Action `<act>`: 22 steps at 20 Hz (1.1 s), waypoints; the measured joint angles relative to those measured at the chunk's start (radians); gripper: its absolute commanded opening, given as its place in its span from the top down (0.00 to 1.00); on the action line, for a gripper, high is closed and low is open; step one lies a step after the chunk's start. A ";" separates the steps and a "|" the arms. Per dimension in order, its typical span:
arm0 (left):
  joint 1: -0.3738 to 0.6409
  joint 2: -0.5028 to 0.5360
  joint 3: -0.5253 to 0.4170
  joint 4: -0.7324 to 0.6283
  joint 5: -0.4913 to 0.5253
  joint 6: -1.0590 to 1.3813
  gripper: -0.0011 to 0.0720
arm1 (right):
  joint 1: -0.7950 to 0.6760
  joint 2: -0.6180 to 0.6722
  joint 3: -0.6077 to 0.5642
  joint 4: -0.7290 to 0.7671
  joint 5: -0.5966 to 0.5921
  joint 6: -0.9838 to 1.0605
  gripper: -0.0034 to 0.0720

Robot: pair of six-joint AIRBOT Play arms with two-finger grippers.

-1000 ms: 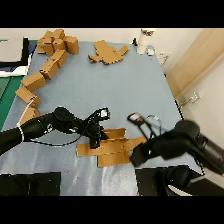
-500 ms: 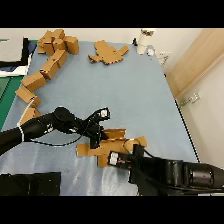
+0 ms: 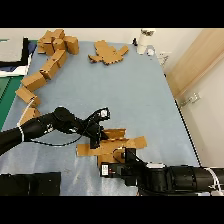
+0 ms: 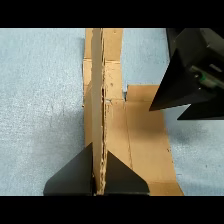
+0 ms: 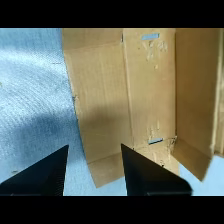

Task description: Fold the box.

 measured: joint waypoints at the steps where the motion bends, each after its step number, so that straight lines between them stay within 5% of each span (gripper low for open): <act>1: 0.000 0.000 0.000 0.000 0.000 0.000 0.97 | 0.002 -0.009 0.000 -0.008 0.002 0.000 0.28; 22: 0.000 0.000 0.000 0.000 0.000 0.000 0.97 | 0.003 -0.082 0.028 -0.119 0.007 0.061 0.29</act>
